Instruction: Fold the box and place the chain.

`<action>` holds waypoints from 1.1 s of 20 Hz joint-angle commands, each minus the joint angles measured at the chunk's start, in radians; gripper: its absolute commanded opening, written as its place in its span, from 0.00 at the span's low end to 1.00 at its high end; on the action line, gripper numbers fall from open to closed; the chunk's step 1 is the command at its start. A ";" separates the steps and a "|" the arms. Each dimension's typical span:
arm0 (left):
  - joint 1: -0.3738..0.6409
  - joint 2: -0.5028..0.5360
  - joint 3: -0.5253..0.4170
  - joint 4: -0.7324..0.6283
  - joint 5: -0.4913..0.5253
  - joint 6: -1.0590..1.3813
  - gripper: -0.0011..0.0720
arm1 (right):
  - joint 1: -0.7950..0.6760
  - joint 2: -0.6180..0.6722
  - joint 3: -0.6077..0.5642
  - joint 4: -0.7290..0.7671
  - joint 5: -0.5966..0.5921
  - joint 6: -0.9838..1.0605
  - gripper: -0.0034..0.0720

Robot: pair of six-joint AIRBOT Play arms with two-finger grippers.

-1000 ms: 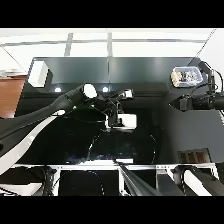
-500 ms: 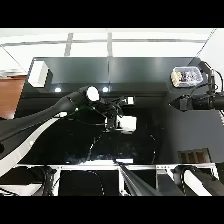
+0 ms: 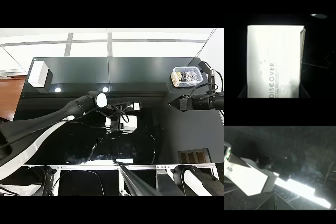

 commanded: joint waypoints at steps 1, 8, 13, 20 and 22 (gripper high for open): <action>0.074 0.048 0.033 0.143 -0.068 -0.306 0.39 | -0.001 0.001 0.001 0.000 0.000 0.002 0.07; 0.595 0.268 -0.072 0.436 -0.260 -0.948 0.39 | 0.000 0.001 0.001 0.000 0.000 0.011 0.07; 1.060 0.331 -0.149 0.406 -0.236 -0.998 0.39 | 0.000 0.001 -0.001 0.001 -0.018 0.031 0.07; 1.157 0.170 -0.088 0.294 0.013 -0.689 0.39 | 0.000 0.000 -0.002 0.001 -0.062 0.098 0.07; 1.143 0.100 -0.026 0.285 0.023 -0.689 0.40 | 0.000 0.000 -0.002 0.003 -0.090 0.113 0.07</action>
